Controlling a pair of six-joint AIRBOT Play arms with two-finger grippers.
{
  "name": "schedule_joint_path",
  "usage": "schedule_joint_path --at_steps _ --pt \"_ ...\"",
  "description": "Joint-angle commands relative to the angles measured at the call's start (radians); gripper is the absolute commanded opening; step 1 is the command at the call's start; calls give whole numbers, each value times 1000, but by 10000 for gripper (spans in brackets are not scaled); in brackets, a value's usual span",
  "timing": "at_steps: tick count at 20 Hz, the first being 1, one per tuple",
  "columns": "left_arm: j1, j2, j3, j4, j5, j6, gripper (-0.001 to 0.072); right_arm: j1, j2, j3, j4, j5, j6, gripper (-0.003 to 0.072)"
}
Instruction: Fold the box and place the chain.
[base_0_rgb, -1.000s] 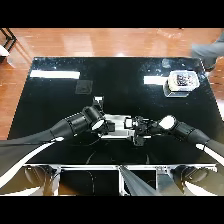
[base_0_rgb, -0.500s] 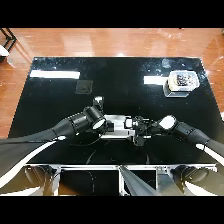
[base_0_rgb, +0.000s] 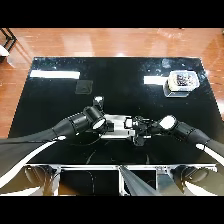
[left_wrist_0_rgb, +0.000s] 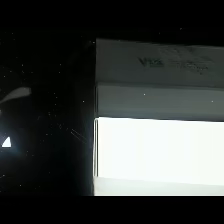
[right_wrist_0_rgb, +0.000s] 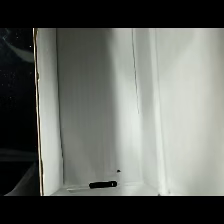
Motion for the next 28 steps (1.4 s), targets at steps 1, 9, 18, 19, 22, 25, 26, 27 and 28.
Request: schedule_joint_path --at_steps 1,9,18,19,22,25,26,27,28 --pt "0 0 17 -12 -40 3 163 0 -1 0 0 0 0 365" --pt "6 -9 81 76 -172 2 457 0 -1 0 1 0 0 364" --pt "6 -41 81 31 -136 3 359 0 -1 0 1 0 0 364" --pt "6 -41 81 31 -137 3 285 0 -1 0 0 0 0 364" --pt "6 -41 81 31 -138 19 18 0 -1 0 0 0 0 364" --pt "7 -40 81 31 -138 20 18 0 0 0 1 1 1 443" --pt "7 -40 81 31 -140 20 18 0 3 0 1 4 1 672" --pt "7 -40 81 31 -142 20 18 0 15 1 0 8 8 711" --pt "8 -40 81 31 -142 20 18 0 40 2 0 15 18 710"
